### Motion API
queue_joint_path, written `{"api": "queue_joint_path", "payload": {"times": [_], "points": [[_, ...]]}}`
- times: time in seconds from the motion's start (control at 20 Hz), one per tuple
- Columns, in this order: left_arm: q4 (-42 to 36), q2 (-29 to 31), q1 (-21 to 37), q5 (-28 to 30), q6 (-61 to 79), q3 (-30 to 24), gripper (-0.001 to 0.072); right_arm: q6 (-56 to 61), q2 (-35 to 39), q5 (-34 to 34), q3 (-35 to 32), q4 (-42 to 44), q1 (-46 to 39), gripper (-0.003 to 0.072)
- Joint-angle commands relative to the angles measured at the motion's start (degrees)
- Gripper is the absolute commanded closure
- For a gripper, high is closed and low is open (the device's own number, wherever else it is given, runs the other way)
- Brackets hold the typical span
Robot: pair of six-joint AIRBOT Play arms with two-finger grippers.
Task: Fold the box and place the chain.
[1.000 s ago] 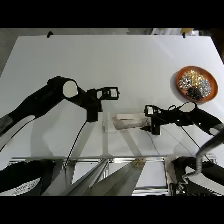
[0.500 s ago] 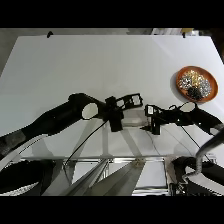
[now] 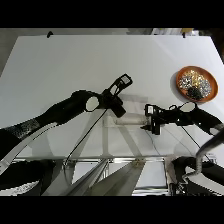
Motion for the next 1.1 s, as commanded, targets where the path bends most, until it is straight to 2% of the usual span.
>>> {"api": "queue_joint_path", "payload": {"times": [0.0,0.3,0.4,0.55,0.75,0.8,1.05], "points": [[0.1,-1.2,2.1,1.2,-1.5,0.0,0.0706,0.0,0.0,0.1,0.0,0.0,0.0,0.0283],[0.0,-2.4,2.6,-1.8,-0.7,0.0,0.0702,0.0,0.0,0.1,0.0,0.0,0.0,0.0283],[0.8,-0.3,3.8,-6.6,1.7,0.0,0.0706,0.0,0.0,0.1,0.0,0.0,0.0,0.0283],[5.9,5.5,6.1,-16.8,3.7,0.0,0.0706,0.0,0.0,0.1,0.0,0.0,0.0,0.0283],[7.5,9.8,7.3,-30.2,21.5,0.0,0.0701,0.0,0.0,0.1,0.0,0.0,0.0,0.0283],[6.9,9.6,7.3,-31.3,24.8,-0.2,0.0701,0.0,0.0,0.1,0.0,0.0,0.0,0.0283],[-4.4,7.5,7.2,-28.0,45.3,-6.1,0.0696,0.0,0.0,0.1,0.0,0.0,0.0,0.0283]]}}
